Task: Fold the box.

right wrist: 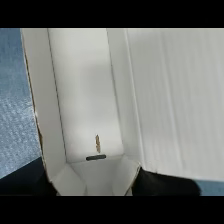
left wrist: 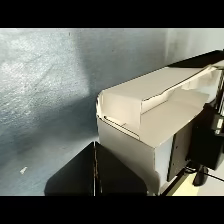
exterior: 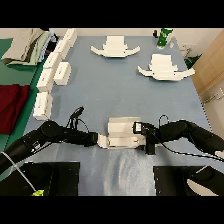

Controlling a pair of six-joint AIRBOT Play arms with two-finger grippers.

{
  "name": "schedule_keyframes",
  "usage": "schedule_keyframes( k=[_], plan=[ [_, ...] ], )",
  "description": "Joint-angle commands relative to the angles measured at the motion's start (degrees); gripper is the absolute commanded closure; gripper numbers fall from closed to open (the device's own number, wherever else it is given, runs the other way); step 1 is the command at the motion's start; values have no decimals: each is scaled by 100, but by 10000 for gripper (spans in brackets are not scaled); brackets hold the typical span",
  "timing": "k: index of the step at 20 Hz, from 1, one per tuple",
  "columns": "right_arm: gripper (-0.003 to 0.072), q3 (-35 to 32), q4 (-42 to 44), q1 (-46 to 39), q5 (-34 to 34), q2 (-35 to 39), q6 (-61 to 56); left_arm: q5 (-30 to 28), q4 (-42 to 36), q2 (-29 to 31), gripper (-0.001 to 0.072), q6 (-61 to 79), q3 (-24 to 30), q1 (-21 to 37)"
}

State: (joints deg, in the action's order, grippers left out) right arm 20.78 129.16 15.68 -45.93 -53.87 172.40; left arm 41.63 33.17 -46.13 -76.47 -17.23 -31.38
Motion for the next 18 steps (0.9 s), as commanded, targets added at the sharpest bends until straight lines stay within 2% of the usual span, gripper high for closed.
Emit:
schedule_keyframes(
  k=[1,2,3,4,5,6,7,8,16,18],
  plan=[
    [182,-2,2,2,0,2,-2,-37,-24,-20,692,50,-114,-79],
    [182,-2,2,2,0,2,-2,-7,-17,-20,691,48,-177,-66],
    [182,-2,2,2,0,2,-2,-7,-20,-20,632,44,-234,-61],
    [182,-2,2,2,0,2,-2,-2,-22,-22,252,24,-284,-61],
    [182,-2,2,2,0,2,-2,15,-22,-22,122,-66,-319,-61],
    [182,-2,2,2,0,2,-2,39,-20,-22,181,-96,-345,-61],
    [182,-2,4,2,0,2,-2,33,-22,-22,313,-111,-345,-61],
    [182,-2,2,2,0,2,-2,-4,-22,-33,376,-111,-343,-61],
    [182,-2,2,2,0,2,-2,-319,-1106,-557,376,-79,-345,-85],
    [182,-2,2,2,0,2,-2,-219,-955,-627,376,-70,-428,-297]
  ],
)
